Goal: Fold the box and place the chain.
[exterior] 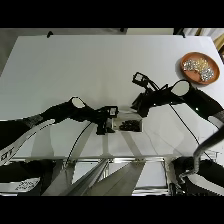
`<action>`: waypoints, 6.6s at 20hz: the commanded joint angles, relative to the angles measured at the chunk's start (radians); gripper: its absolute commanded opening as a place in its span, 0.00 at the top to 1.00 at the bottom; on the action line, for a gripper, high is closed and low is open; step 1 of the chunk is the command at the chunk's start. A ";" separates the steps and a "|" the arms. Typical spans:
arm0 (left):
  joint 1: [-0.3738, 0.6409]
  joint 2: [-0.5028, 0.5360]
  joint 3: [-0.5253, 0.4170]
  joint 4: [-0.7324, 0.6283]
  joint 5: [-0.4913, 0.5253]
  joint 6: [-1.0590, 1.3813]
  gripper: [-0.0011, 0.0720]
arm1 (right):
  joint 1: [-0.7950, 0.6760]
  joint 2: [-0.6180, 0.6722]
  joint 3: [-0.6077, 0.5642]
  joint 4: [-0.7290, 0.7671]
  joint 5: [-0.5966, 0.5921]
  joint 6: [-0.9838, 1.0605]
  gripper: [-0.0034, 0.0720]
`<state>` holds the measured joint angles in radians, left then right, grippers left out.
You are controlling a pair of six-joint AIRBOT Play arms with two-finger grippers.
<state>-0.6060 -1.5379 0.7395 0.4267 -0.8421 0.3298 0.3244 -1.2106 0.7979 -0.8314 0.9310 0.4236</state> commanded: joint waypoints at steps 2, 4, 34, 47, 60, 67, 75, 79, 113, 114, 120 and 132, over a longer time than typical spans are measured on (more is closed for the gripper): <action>0.000 0.000 0.000 0.000 0.000 0.000 0.64 | 0.011 0.038 0.000 0.006 0.135 -0.071 0.71; 0.000 0.000 0.000 0.000 0.000 0.000 0.64 | 0.011 0.073 0.000 0.005 0.165 -0.089 0.71; 0.000 0.000 0.000 0.000 0.000 0.000 0.64 | 0.179 0.109 -0.063 -0.183 0.063 0.111 0.59; 0.000 0.000 0.000 0.000 0.000 0.000 0.64 | 0.185 0.161 -0.065 -0.230 -0.008 0.171 0.64; 0.000 0.000 0.000 0.000 0.000 0.000 0.64 | 0.199 0.116 -0.099 -0.216 0.017 0.170 0.65; 0.000 0.000 0.000 0.000 0.000 0.000 0.64 | 0.199 0.185 -0.099 -0.215 0.016 0.167 0.50; 0.000 0.000 0.000 0.000 0.000 0.000 0.64 | 0.199 0.193 -0.099 -0.217 -0.009 0.167 0.55; 0.000 0.000 0.000 0.000 0.000 0.000 0.64 | 0.199 0.185 -0.111 -0.219 -0.013 0.167 0.67; 0.000 0.000 0.000 0.000 0.000 0.000 0.64 | 0.199 0.194 -0.150 -0.216 -0.119 0.170 0.74; 0.000 0.000 0.000 0.000 0.000 0.000 0.64 | 0.199 0.191 -0.150 -0.216 -0.130 0.170 0.74; 0.000 0.000 0.000 0.000 0.000 0.000 0.64 | 0.199 0.189 -0.153 -0.215 -0.080 0.171 0.74; 0.000 0.000 0.000 0.000 0.000 0.000 0.64 | 0.200 0.190 -0.198 -0.192 -0.072 0.170 0.64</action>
<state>-0.6064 -1.5383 0.7395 0.4290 -0.8440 0.3328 0.5236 -1.0206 0.6029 -1.0309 0.8478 0.5945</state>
